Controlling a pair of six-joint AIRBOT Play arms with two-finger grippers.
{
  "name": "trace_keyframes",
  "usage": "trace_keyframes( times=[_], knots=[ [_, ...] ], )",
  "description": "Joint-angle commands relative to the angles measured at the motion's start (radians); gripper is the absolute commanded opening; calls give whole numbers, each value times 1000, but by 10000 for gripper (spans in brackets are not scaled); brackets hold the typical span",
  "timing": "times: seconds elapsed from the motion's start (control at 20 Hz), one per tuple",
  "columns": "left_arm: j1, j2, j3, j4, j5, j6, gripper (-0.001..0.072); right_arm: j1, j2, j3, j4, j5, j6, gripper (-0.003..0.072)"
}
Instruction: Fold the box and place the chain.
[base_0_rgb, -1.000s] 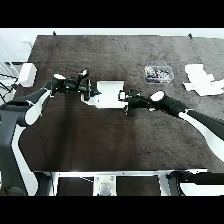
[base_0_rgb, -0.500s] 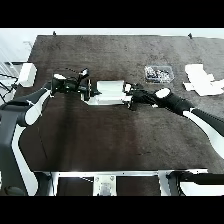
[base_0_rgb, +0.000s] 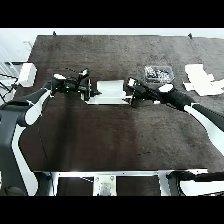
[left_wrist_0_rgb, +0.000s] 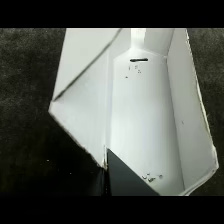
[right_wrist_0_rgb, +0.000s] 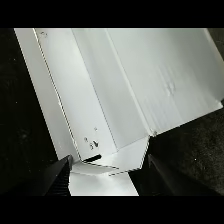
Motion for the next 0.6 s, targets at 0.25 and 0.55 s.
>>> trace_keyframes(
  times=[0.25, 0.55],
  knots=[
    [0, 0, 0, 0, 0, 0, 21, -69, -93, 121, 29, 212, 3, 588],
    [0, 0, 0, 0, 0, 0, 21, -101, -175, 204, 27, 304, 3, 610]
  ],
)
